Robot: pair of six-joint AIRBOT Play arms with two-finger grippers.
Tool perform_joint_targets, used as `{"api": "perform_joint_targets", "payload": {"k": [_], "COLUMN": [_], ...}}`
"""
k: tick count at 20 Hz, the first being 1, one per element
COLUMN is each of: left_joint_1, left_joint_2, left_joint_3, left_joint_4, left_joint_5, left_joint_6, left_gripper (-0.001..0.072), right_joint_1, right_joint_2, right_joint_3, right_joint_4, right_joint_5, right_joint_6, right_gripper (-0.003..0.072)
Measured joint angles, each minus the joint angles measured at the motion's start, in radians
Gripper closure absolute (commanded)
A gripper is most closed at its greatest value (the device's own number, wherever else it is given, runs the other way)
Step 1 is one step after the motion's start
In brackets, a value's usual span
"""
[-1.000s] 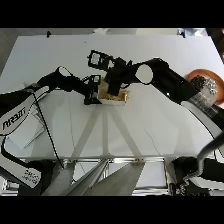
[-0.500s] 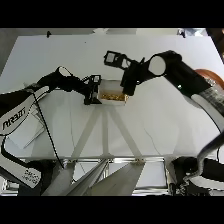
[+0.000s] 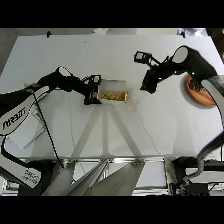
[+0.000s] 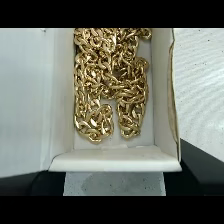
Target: Fold the box and place the chain.
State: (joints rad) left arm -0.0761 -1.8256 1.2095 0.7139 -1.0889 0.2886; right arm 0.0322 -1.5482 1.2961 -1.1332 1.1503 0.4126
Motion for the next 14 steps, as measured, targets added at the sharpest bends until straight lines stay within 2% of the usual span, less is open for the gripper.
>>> {"api": "perform_joint_targets", "payload": {"k": [1,5,9,14], "left_joint_1": [0.0,0.0,0.0,0.0], "left_joint_2": [0.0,0.0,0.0,0.0], "left_joint_3": [0.0,0.0,0.0,0.0], "left_joint_4": [0.0,0.0,0.0,0.0], "left_joint_5": [0.0,0.0,0.0,0.0], "left_joint_6": [0.0,0.0,0.0,0.0], "left_gripper": [0.0386,0.0386,0.0386,0.0386], "right_joint_1": [0.001,0.025,0.05,0.06], "right_joint_2": [-0.032,-0.131,-0.176,-0.193], "right_joint_3": [-0.002,-0.005,-0.006,-0.006], "right_joint_4": [0.023,0.126,0.204,0.283], "right_joint_5": [0.0,-0.005,-0.03,-0.07], "right_joint_6": [-0.047,-0.259,-0.41,-0.492], "right_gripper": [0.0149,0.0137,0.0138,0.0186]}}
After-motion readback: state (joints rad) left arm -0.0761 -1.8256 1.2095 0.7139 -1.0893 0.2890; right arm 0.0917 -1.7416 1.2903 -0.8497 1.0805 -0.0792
